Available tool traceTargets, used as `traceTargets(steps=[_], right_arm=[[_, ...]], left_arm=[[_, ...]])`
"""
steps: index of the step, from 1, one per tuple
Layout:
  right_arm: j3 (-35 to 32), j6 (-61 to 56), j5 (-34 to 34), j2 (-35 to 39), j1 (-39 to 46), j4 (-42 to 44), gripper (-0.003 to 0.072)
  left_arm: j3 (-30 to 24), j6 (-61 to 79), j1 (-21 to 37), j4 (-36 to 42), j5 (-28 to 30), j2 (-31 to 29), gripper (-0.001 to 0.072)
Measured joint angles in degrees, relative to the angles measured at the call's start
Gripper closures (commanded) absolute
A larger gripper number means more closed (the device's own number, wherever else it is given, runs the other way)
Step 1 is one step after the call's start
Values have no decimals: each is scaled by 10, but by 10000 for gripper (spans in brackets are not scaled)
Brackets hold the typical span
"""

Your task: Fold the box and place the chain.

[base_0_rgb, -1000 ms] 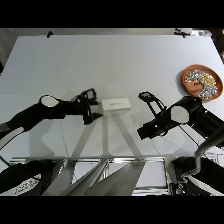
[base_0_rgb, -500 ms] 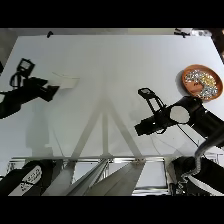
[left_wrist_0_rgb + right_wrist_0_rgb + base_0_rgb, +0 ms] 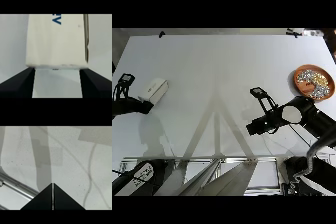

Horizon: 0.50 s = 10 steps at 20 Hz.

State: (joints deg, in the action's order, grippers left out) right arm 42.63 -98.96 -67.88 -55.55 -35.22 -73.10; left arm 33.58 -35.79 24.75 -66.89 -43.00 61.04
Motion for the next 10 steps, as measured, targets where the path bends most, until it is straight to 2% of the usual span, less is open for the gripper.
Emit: traceTargets(steps=[1,2,3,4,5,6,7,8,10], right_arm=[[0,0,0,0,0,0,676],[0,0,0,0,0,0,676],[0,0,0,0,0,0,676],[0,0,0,0,0,0,676],[0,0,0,0,0,0,676],[0,0,0,0,0,0,676],[0,0,0,0,0,0,676],[0,0,0,0,0,0,676],[0,0,0,0,0,0,676]], left_arm=[[0,-14,1,-20,-17,3,700],[0,-25,2,-37,-35,5,654],[0,-34,3,-48,-52,6,539],[0,-39,3,-57,-70,7,374],[0,-44,3,-63,-84,8,308],[0,-48,4,-67,-94,9,294],[0,-50,4,-70,-103,9,227],[0,-52,4,-74,-114,9,24],[0,-54,4,-77,-135,8,13]])
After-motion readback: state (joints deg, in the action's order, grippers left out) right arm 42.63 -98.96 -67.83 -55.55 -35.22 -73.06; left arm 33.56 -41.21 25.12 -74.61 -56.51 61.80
